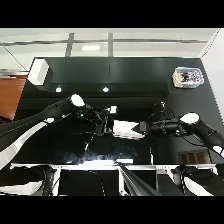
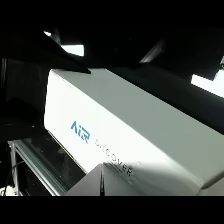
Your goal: Fold the box and place the chain.
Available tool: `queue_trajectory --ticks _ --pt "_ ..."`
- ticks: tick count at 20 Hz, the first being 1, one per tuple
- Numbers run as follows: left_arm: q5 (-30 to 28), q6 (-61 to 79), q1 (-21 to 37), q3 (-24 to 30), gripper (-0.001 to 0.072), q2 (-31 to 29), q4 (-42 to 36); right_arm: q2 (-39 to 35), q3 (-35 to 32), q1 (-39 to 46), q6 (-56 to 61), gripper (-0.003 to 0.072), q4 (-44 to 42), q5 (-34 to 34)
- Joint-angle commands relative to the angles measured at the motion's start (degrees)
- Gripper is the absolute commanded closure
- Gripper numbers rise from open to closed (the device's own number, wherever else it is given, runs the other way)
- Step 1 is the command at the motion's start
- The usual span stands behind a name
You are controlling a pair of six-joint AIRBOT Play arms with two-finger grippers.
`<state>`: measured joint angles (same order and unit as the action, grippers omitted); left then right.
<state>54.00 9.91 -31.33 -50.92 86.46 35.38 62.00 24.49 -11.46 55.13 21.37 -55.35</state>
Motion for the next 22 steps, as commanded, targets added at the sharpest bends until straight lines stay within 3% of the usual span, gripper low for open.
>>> queue_trajectory --ticks 1,4,5,6,9,11,14,18,22 --pt "0.0 0.0 0.0 0.0 0.0218 -0.09 0.55 0.04 2.25 0.17 -0.5 0.0673 0.17 -4.44" --pt "-0.33 -0.17 0.59 0.0 0.0146 -1.25 6.25 -1.07 8.15 2.21 -0.46 0.0673 0.63 -12.87" --pt "-0.09 -1.55 1.2 0.0 0.0014 -1.79 6.56 -2.08 10.73 3.78 0.42 0.0673 2.71 -14.95" --pt "0.26 -3.52 1.88 0.0 -0.0003 -2.45 6.56 -3.39 13.55 5.9 2.45 0.0673 7.19 -15.93" --pt "2.47 -8.04 3.8 0.0 -0.0004 -5.57 8.24 -8.52 19.58 13.51 6.73 0.0673 19.15 -16.17" --pt "5.22 -12.72 3.96 -0.02 -0.0003 -8.41 7.23 -11.69 20.24 19.17 7.15 0.0673 21.33 -16.44" --pt "4.87 -16.74 0.5 -1.27 -0.0003 -10.67 4.33 -13.14 20.24 23.43 8.11 0.0672 23.52 -17.4" --pt "-1.55 -17.73 -7.69 -6.64 -0.0002 -7.8 4.66 -13.14 20.24 23.65 8.11 0.0673 24.17 -16.83" --pt "-4.22 -20.72 -12.26 -12.55 -0.0001 -1.38 4.72 -13.14 20.24 23.65 8.11 0.0672 24.15 -17.14"
